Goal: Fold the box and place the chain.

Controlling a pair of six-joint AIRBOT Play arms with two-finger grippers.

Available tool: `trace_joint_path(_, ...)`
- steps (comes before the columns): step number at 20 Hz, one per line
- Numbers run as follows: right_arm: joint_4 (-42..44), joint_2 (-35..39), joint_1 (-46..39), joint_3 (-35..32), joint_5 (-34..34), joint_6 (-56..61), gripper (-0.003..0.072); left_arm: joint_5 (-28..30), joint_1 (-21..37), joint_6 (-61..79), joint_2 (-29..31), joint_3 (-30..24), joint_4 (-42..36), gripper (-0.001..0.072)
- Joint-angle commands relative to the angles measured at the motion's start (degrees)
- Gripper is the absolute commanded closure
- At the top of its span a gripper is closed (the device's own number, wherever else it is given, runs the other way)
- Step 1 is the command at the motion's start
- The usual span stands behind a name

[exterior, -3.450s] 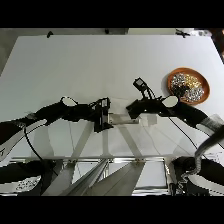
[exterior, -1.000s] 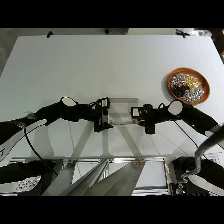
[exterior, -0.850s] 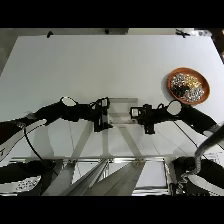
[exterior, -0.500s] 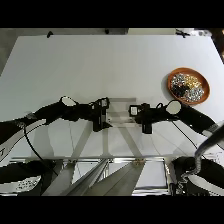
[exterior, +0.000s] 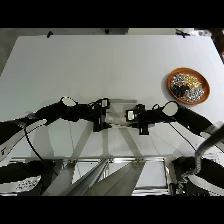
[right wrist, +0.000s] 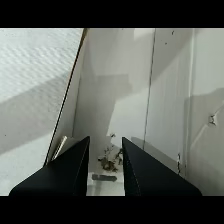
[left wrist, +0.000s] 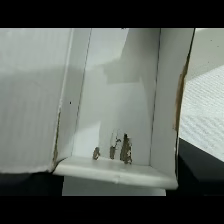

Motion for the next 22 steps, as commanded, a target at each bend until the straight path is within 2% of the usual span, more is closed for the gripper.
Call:
trace_joint_path(1,-0.4,0.0,0.2,0.0,0.1,-0.7,0.0451,-0.2,0.0,0.0,0.0,0.0,-0.1,0.0696)
trace_joint_path(7,-0.4,0.8,0.2,0.0,0.1,0.2,0.0454,-0.2,0.0,0.0,0.0,0.0,-0.1,0.0696)
trace_joint_path(9,-0.5,3.3,-0.8,0.0,0.7,0.3,0.0533,-0.2,0.0,0.0,0.0,0.0,-0.1,0.0696)
trace_joint_path(10,-1.1,5.0,-1.7,0.0,1.1,2.0,0.0536,-0.2,0.0,0.0,0.0,0.0,-0.1,0.0696)
trace_joint_path(11,-2.6,7.0,-2.6,0.0,1.0,5.2,0.0546,-0.2,0.0,0.0,0.0,0.0,-0.1,0.0696)
trace_joint_path(13,-7.2,10.7,-5.1,0.0,1.7,13.1,0.0675,-0.2,0.0,0.0,0.0,0.0,-0.1,0.0696)
trace_joint_path(16,-11.9,15.3,-10.3,0.0,6.3,24.6,0.0675,-0.2,0.0,0.0,0.0,0.0,-0.1,0.0696)
trace_joint_path(19,-13.8,19.5,-15.5,0.0,10.4,42.5,0.0676,-0.2,0.0,0.0,0.0,0.0,-0.1,0.0696)
trace_joint_path(22,-19.6,23.5,-20.1,0.0,13.3,59.5,0.0676,-0.2,0.0,0.0,0.0,0.0,-0.1,0.0696)
